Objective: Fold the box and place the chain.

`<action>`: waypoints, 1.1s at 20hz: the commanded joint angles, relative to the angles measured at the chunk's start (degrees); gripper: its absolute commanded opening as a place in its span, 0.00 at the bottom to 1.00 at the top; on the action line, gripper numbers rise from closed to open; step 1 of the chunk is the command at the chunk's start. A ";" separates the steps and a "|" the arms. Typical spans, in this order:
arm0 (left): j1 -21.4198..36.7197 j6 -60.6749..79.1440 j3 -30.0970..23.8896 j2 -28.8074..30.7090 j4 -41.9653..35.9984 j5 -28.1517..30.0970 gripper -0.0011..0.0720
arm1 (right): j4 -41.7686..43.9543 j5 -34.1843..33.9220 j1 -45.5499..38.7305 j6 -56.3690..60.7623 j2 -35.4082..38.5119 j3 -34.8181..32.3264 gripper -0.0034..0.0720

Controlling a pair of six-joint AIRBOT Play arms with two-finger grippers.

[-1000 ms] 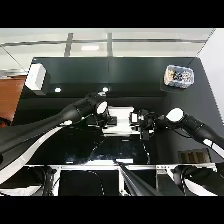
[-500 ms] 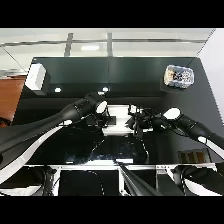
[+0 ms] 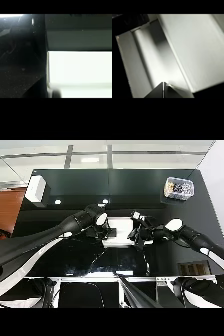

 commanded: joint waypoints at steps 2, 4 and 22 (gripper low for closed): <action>0.17 -0.04 0.04 -0.04 0.02 -0.09 0.05 | -12.98 19.98 -11.10 36.11 6.27 5.84 0.06; 0.17 -0.04 0.04 -0.04 0.02 -0.11 0.05 | -18.16 24.87 -20.65 46.51 9.22 8.52 0.06; 0.20 -0.04 0.04 -0.04 0.00 -0.11 0.05 | 1.44 23.80 -17.18 45.35 -6.62 5.95 0.85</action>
